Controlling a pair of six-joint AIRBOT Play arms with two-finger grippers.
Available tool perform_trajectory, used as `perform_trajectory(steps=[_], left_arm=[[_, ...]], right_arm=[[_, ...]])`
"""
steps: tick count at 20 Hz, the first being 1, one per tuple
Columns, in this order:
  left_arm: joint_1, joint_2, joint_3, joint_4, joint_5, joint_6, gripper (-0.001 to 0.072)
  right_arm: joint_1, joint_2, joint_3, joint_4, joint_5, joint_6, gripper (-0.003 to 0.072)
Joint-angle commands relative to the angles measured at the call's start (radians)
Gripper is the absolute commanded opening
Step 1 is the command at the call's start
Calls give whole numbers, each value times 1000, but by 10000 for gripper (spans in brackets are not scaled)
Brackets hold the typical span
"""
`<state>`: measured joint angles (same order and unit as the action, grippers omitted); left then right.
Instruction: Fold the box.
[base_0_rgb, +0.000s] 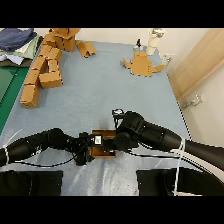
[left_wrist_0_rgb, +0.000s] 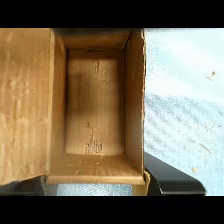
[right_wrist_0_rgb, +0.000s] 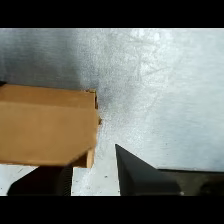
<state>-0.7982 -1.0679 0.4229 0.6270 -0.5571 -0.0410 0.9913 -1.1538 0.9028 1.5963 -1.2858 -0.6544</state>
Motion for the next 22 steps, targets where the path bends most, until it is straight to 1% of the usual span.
perform_trajectory(steps=[1,3,4,6,7,8,9,10,11,12,13,14,15,16,17,18,19,20,22], left_arm=[[0,1,0,0,0,0,518],[0,1,0,0,0,0,518],[0,1,0,0,0,0,518],[0,1,0,0,0,0,518],[0,1,0,0,0,0,518],[0,1,0,0,0,0,518],[0,1,0,0,0,0,519],[0,1,0,0,0,0,518],[0,1,0,0,0,0,518],[0,1,0,0,0,0,518],[0,1,0,0,0,0,518],[0,1,0,0,0,0,518],[0,1,0,0,0,0,518],[0,1,0,0,0,0,518],[0,1,0,0,0,0,519],[0,1,0,0,0,0,518],[0,1,0,0,0,0,518],[0,1,0,0,0,0,518],[0,1,0,0,-1,0,518]], right_arm=[[-1,37,2,-8,-13,5,358],[-1,59,2,-22,-15,4,346],[-1,69,2,-42,-28,3,258],[-14,85,0,-122,-111,3,151],[-42,90,-11,-154,-149,-13,29],[-87,95,-32,-164,-150,-67,1],[-159,97,-66,-150,-118,-129,1],[-244,97,-103,-111,-47,-206,1],[-351,95,-145,-31,76,-311,1],[-454,86,-177,92,209,-447,1],[-563,63,-197,277,331,-632,1],[-653,24,-196,476,396,-839,1],[-728,-31,-183,697,414,-1063,1],[-774,-91,-158,870,380,-1238,1],[-797,-160,-119,1005,292,-1395,1],[-797,-226,-74,1082,179,-1498,1],[-784,-277,-38,1120,92,-1551,0],[-761,-307,-19,1127,56,-1591,1],[-696,-309,-27,1073,85,-1639,1]])
